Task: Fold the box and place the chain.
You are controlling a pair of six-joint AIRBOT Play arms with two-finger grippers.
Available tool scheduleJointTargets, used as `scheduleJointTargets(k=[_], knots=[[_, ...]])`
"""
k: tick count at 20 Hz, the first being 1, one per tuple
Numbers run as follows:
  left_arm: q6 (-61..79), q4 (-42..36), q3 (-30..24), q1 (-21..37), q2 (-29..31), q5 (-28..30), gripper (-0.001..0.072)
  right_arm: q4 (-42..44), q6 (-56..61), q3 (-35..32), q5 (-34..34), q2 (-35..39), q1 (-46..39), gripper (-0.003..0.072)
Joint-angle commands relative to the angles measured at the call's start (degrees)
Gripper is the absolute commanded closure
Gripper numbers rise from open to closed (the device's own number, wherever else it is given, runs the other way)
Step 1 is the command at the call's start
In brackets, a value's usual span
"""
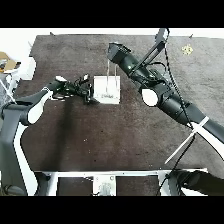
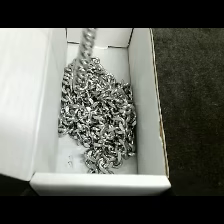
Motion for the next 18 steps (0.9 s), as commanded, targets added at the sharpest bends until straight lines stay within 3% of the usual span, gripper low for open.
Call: scheduleJointTargets(k=[1, 6, 7, 8, 9, 10, 15, 18], knots=[[0.02, 0.02, 0.04, 0.02, -0.02, 0.02, 0.0249, -0.39, -3.19, 0.24, 8.20, -1.70, -0.68, 0.0685], [0.02, 0.02, 0.04, 0.04, -0.02, 0.04, 0.0249, -0.44, -3.21, 0.22, 19.74, -10.91, -0.92, 0.0684], [0.02, 0.02, 0.04, 0.04, -0.02, 0.02, 0.0249, -0.44, -3.19, 0.22, 21.88, -12.52, -1.62, 0.0592], [0.02, 0.02, 0.04, 0.04, -0.02, 0.02, 0.0249, -0.44, -3.21, 0.22, 22.84, -13.73, -2.27, 0.0356], [0.02, 0.02, 0.04, 0.04, -0.02, 0.02, 0.0249, -0.44, -3.69, 0.22, 22.95, -14.21, -2.60, 0.0326], [0.02, 0.02, 0.04, 0.04, -0.02, 0.02, 0.0249, -0.44, -5.03, 0.24, 22.93, -14.12, -2.71, 0.0440], [0.02, 0.02, 0.04, 0.04, -0.02, 0.02, 0.0249, -0.39, -12.59, 0.46, 22.95, -12.37, -6.27, 0.0442], [0.02, 0.02, 0.04, 0.04, -0.02, 0.02, 0.0249, 0.11, -20.98, 5.18, 28.33, -12.31, -11.26, 0.0490]])
